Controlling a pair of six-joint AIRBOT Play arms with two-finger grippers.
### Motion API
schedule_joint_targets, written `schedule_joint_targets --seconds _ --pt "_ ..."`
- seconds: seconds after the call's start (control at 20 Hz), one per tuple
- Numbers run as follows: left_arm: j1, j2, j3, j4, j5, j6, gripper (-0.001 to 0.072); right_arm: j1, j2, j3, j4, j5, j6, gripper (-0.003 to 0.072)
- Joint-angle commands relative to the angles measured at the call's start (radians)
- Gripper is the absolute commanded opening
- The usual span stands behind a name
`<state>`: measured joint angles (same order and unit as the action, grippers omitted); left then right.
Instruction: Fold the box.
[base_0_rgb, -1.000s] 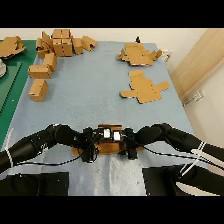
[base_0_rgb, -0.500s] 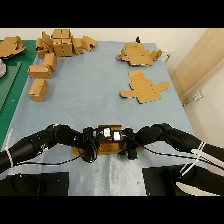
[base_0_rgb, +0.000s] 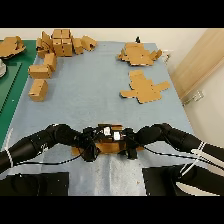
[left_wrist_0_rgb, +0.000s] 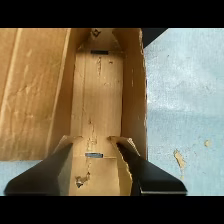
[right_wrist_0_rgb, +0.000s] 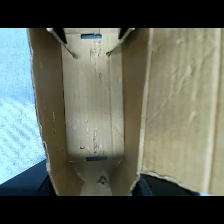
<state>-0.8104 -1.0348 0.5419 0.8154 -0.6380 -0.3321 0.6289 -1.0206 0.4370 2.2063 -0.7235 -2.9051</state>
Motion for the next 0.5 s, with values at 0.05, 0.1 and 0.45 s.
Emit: schedule_joint_targets --seconds 0.05,0.1,0.45 --pt "0.000 0.000 0.000 -0.031 0.003 0.002 0.0414 0.001 0.000 0.000 0.000 0.000 -0.001 0.0512" --pt "0.000 0.000 0.000 -0.031 0.003 0.002 0.0414 0.001 0.000 0.000 0.000 0.000 -0.001 0.0512" --pt "0.002 0.037 0.008 0.381 -0.075 -0.520 0.0012 0.001 0.000 0.000 0.000 0.000 -0.001 0.0512"
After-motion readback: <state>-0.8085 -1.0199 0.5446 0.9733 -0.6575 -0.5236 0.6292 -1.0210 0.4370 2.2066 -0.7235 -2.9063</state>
